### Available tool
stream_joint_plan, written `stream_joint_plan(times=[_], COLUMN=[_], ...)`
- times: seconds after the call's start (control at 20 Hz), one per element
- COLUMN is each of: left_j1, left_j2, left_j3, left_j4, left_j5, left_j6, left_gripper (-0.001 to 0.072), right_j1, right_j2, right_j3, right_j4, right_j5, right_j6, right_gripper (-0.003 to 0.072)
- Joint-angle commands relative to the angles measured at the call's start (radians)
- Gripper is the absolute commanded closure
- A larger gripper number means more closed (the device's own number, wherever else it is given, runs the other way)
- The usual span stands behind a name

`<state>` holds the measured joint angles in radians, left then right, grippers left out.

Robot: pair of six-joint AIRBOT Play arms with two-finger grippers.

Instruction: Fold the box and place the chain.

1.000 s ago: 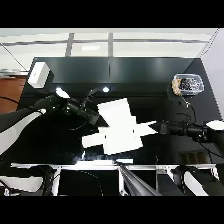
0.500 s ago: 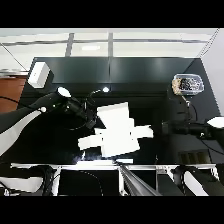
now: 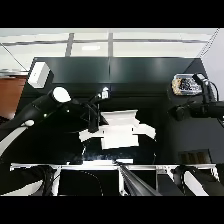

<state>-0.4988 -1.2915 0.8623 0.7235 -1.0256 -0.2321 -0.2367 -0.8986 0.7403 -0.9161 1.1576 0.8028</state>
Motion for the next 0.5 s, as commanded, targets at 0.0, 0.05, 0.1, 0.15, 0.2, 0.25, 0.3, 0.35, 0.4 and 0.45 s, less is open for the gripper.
stream_joint_plan(times=[0.0, 0.05, 0.1, 0.15, 0.2, 0.25, 0.3, 0.35, 0.4, 0.45], left_j1=[-0.038, -0.037, -0.037, -0.038, -0.040, -0.044, -0.044, -0.044, -0.044, -0.044], left_j2=[0.021, 0.001, -0.031, -0.056, -0.076, -0.089, -0.098, -0.103, -0.105, -0.105], left_j3=[-0.090, -0.103, -0.101, -0.101, -0.101, -0.101, -0.101, -0.101, -0.097, -0.087], left_j4=[0.005, 0.004, 0.001, -0.016, -0.037, -0.040, -0.040, -0.039, -0.017, 0.010], left_j5=[0.178, 0.196, 0.183, 0.182, 0.181, 0.190, 0.204, 0.217, 0.222, 0.218], left_j6=[0.116, 0.113, 0.113, 0.120, 0.154, 0.185, 0.195, 0.204, 0.217, 0.227], left_gripper=[0.0682, 0.0682, 0.0682, 0.0682, 0.0682, 0.0682, 0.0682, 0.0681, 0.0682, 0.0681], right_j1=[0.018, 0.035, 0.059, 0.089, 0.114, 0.143, 0.169, 0.196, 0.221, 0.249], right_j2=[0.000, 0.000, 0.000, 0.000, 0.000, 0.000, 0.000, -0.001, -0.001, -0.001], right_j3=[0.029, 0.024, 0.013, -0.008, -0.033, -0.060, -0.082, -0.106, -0.130, -0.157], right_j4=[0.027, 0.027, 0.031, 0.042, 0.060, 0.077, 0.086, 0.086, 0.086, 0.085], right_j5=[-0.049, -0.043, -0.049, -0.066, -0.085, -0.092, -0.098, -0.108, -0.120, -0.127], right_j6=[-0.008, -0.097, -0.215, -0.312, -0.381, -0.442, -0.480, -0.499, -0.515, -0.551], right_gripper=[0.0018, 0.0018, 0.0019, 0.0019, 0.0019, 0.0019, 0.0019, 0.0018, 0.0018, 0.0018])
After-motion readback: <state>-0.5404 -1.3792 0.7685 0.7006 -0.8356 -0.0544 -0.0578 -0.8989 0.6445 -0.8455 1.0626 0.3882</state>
